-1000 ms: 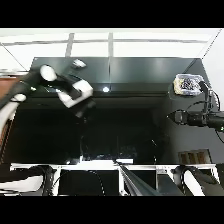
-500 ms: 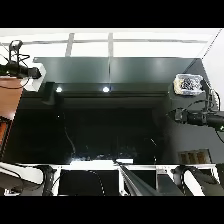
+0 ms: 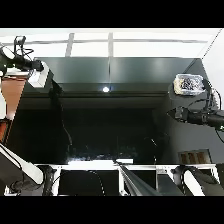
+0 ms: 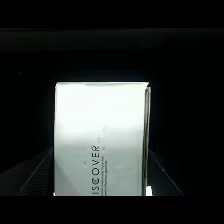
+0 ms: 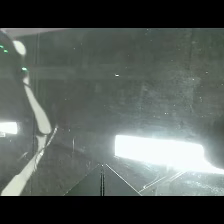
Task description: Fold the box and place the chain.
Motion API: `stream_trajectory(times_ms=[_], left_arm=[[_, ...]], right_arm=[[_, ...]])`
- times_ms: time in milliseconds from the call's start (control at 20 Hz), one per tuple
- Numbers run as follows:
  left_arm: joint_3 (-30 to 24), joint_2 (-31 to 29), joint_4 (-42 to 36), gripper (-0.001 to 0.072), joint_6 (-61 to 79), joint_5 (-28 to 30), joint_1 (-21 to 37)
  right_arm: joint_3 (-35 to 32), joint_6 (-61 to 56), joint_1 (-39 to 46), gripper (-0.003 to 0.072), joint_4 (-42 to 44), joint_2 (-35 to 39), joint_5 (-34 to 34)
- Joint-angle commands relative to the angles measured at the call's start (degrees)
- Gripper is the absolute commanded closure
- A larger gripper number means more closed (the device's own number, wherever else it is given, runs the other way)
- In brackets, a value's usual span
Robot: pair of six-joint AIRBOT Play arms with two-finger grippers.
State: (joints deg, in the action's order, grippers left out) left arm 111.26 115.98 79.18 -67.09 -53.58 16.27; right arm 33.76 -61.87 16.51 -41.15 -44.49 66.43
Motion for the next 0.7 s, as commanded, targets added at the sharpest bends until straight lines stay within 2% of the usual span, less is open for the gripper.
stream_trajectory(times_ms=[0, 100, 150, 200, 250, 300, 400, 450, 550, 650], left_arm=[[8.26, -1.75, 0.87, -0.0002, -0.90, -9.94, -0.09], [10.12, -6.27, 0.96, 0.0017, -2.71, -16.06, -0.09], [9.68, -8.92, 0.92, 0.0182, -3.58, -19.04, -0.07], [8.48, -11.82, 1.16, 0.0421, -3.08, -22.99, 0.22], [7.50, -14.51, 0.92, 0.0559, -4.13, -26.73, 0.81], [5.84, -17.42, -0.04, 0.0664, -6.27, -30.27, 1.49], [1.14, -23.91, -1.92, 0.0683, -6.82, -35.34, 1.77], [-2.29, -27.87, -2.51, 0.0683, -6.80, -35.21, 1.16], [-13.05, -38.77, -4.57, 0.0683, -6.82, -28.22, -1.01], [-27.69, -52.41, -8.00, 0.0682, -6.49, -16.85, -3.78]], right_arm=[[0.02, -0.26, 0.02, 0.0670, -0.02, 0.04, -0.11], [0.02, -0.22, 0.02, 0.0671, -0.02, 0.04, 1.09], [0.04, 0.44, 0.04, 0.0670, -0.02, 0.07, 2.19], [0.17, 1.90, 0.04, 0.0670, -0.39, 0.04, 3.91], [0.74, 2.34, 0.04, 0.0670, -2.03, 0.04, 6.21], [2.03, 2.36, 0.04, 0.0670, -4.92, 0.07, 9.38], [4.35, 2.32, 0.04, 0.0671, -10.38, 0.15, 15.78], [4.63, 2.32, 0.02, 0.0671, -11.69, 0.81, 17.22], [4.55, 2.29, 0.02, 0.0672, -12.28, 3.74, 14.38], [3.50, 3.58, 0.02, 0.0672, -11.23, 9.40, 7.23]])
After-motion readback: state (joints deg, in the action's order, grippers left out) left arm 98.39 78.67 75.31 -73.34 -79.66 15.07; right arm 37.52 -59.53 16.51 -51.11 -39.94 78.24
